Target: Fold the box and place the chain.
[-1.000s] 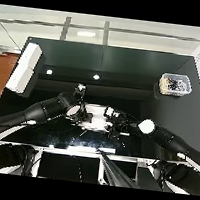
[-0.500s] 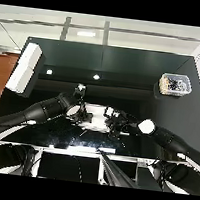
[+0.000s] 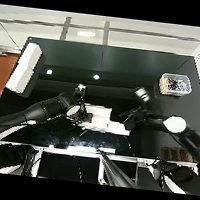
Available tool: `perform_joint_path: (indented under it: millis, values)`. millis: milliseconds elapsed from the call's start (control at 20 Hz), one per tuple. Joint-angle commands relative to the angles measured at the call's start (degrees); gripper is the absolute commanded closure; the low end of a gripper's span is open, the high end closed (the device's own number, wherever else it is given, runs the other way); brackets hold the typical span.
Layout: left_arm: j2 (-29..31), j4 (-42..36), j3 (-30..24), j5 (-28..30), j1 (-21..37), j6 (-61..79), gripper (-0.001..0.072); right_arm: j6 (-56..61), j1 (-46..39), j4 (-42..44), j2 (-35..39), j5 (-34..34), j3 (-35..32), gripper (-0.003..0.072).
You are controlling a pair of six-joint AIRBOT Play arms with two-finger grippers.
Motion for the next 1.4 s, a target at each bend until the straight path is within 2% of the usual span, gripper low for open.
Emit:
perform_joint_path:
  millis: [0, 150, 250, 450, 700, 850, 900, 950, 1000, 1150, 1350]
  values:
    - [0.0, 0.0, 0.0, 0.0, 0.0, 0.0, 0.0680, 22.6, -12.5, -4.0, 5.2, 11.1, 0.0, 0.0665]
    - [0.0, 0.1, 0.0, 0.1, 0.0, 0.0, 0.0680, 39.5, -17.7, -13.4, 5.0, 14.3, -2.3, 0.0665]
    - [0.0, 0.1, 0.0, 0.4, 0.0, 0.0, 0.0680, 43.6, -18.1, -13.7, 4.6, 14.4, -6.1, 0.0665]
    - [0.0, 0.1, 0.0, 0.4, 0.0, 0.0, 0.0680, 42.2, -14.8, -2.2, 0.2, 11.1, -13.2, 0.0665]
    - [0.0, 0.2, 0.0, 0.4, 0.0, 0.0, 0.0680, 39.1, -2.3, 10.3, -8.3, -1.9, -13.2, 0.0665]
    - [0.0, 0.3, 0.0, 0.5, 0.0, 0.0, 0.0680, 28.6, 1.4, 21.6, -11.2, -3.7, -12.1, 0.0664]
    - [0.0, 0.3, 0.0, 0.5, 0.0, 0.0, 0.0680, 25.7, 2.3, 23.3, -11.2, -3.4, -11.1, 0.0617]
    - [0.0, 0.3, 0.0, 0.4, 0.0, 0.0, 0.0680, 24.7, 2.6, 23.4, -11.2, -2.4, -9.9, 0.0347]
    - [0.0, 0.3, 0.0, 0.4, 0.0, 0.0, 0.0680, 23.8, 2.6, 22.6, -11.2, -0.9, -8.5, 0.0184]
    - [0.0, 0.2, 0.0, 0.2, 0.0, 0.0, 0.0680, 21.7, 2.6, 21.0, -11.2, 3.5, -4.5, 0.0016]
    - [0.0, 0.3, 0.0, 0.2, 0.0, 0.0, 0.0680, 20.4, 2.6, 21.0, -11.2, 7.6, -1.6, 0.0018]
